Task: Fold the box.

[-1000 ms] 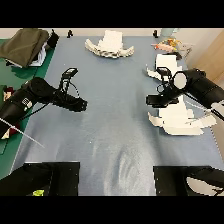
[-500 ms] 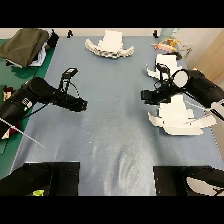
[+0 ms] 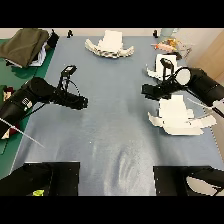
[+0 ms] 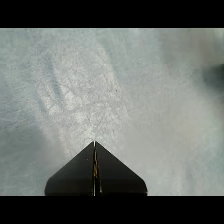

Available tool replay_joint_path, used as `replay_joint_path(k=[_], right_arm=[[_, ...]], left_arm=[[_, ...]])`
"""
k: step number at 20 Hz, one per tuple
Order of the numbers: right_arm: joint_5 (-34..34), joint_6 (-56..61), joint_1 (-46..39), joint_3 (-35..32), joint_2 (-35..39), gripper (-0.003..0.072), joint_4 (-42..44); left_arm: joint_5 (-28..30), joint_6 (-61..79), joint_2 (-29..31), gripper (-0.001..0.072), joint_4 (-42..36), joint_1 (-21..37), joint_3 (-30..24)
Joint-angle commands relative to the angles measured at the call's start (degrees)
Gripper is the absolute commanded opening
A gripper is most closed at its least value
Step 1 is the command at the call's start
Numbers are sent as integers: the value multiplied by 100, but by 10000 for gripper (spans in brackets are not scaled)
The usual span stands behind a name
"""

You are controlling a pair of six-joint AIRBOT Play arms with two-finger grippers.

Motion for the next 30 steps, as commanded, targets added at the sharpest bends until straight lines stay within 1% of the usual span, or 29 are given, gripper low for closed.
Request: replay_joint_path(k=[1,2,4,5,6,7,9,11,13,15,16,18,22,24,26,27,28,30], right_arm=[[376,-2,-404,374,7,5,-931],[575,-2,-625,577,2,4,-1189],[1003,-44,-1270,962,-11,7,-1338],[1239,-177,-1674,1132,-48,134,-1338],[1438,-247,-2068,1252,-98,296,-1335],[1561,-393,-2496,1318,-153,357,-1335],[1694,-754,-3274,1325,-256,375,-1344],[1864,-1119,-4030,1325,-442,475,-1344],[2063,-1434,-4671,1329,-715,475,-1333],[2205,-1873,-5132,1333,-1019,476,-1298],[2223,-2085,-5300,1333,-1158,537,-1283],[2328,-2505,-5517,1377,-1370,540,-1224],[2964,-3182,-5654,1508,-1823,532,-1143],[3296,-3491,-5654,1506,-2094,522,-763],[3486,-3567,-5639,1506,-2306,508,-352],[3585,-3630,-5639,1499,-2376,429,-162],[3696,-3683,-5639,1497,-2428,376,-9],[3960,-3818,-5637,1495,-2470,194,420]], left_arm=[[111,2,-2,15,-17,4,-4],[111,0,-2,15,-20,4,-2],[109,-4,-2,15,-17,4,-4],[109,-4,-2,15,-17,4,-4],[111,-4,-2,15,-17,4,-4],[111,-50,-2,16,-20,4,-4],[109,-227,-2,16,-17,4,-4],[105,-461,-2,15,-17,4,-4],[98,-634,-2,15,-22,4,-2],[74,-815,-2,15,-26,4,-4],[55,-940,-2,16,-42,4,-4],[-4,-1045,-2,16,-223,4,-2],[-35,-1049,-2,16,-710,4,-2],[-46,-1051,-2,15,-855,4,-2],[-129,-1051,-2,16,-920,4,-4],[-186,-1049,-2,16,-918,7,-4],[-212,-1049,-2,16,-916,4,-4],[-214,-1045,-2,16,-916,4,-2]])
